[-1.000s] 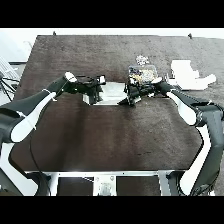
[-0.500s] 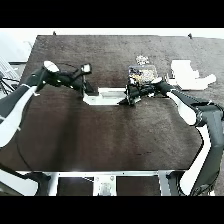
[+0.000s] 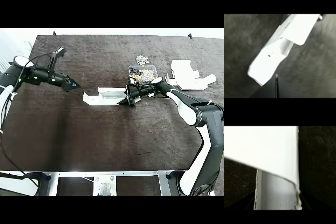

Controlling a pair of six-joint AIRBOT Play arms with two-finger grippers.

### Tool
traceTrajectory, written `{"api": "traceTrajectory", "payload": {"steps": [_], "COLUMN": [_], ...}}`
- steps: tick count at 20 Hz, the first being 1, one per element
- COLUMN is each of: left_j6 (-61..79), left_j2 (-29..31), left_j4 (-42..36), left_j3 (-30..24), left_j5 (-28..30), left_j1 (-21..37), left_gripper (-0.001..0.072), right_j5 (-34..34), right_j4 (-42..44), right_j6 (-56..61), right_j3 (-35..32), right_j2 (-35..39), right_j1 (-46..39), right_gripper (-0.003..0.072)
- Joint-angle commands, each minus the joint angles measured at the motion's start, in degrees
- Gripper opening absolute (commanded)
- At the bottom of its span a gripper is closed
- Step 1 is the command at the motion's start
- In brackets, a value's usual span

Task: Fold the box and place the chain.

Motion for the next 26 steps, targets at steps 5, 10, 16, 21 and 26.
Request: {"api": "traceTrajectory", "payload": {"steps": [5,10,16,21,26], "left_j6": [-18.43,-21.75,-23.28,-24.15,-24.17], "left_j2": [0.31,0.24,-5.64,-10.14,-13.09], "left_j4": [-1.99,-1.97,-1.2,-3.32,-3.91], "left_j3": [-8.09,-8.55,-8.52,-8.52,-8.48], "left_j5": [5.84,6.86,7.63,10.03,13.14], "left_j1": [2.32,2.32,2.29,0.52,-4.66], "left_gripper": [0.0019,0.0019,0.0019,0.002,0.002], "right_j5": [0.0,0.0,0.0,0.0,0.0], "right_j4": [0.0,0.0,0.02,0.0,0.0], "right_j6": [0.0,0.0,0.0,0.0,0.0], "right_j3": [-0.02,-0.02,-0.02,-0.02,-0.02], "right_j2": [-0.04,-0.04,-0.04,-0.04,-0.04], "right_j1": [0.0,0.0,0.0,0.0,0.0], "right_gripper": [0.0416,0.0416,0.0416,0.0416,0.0416]}}
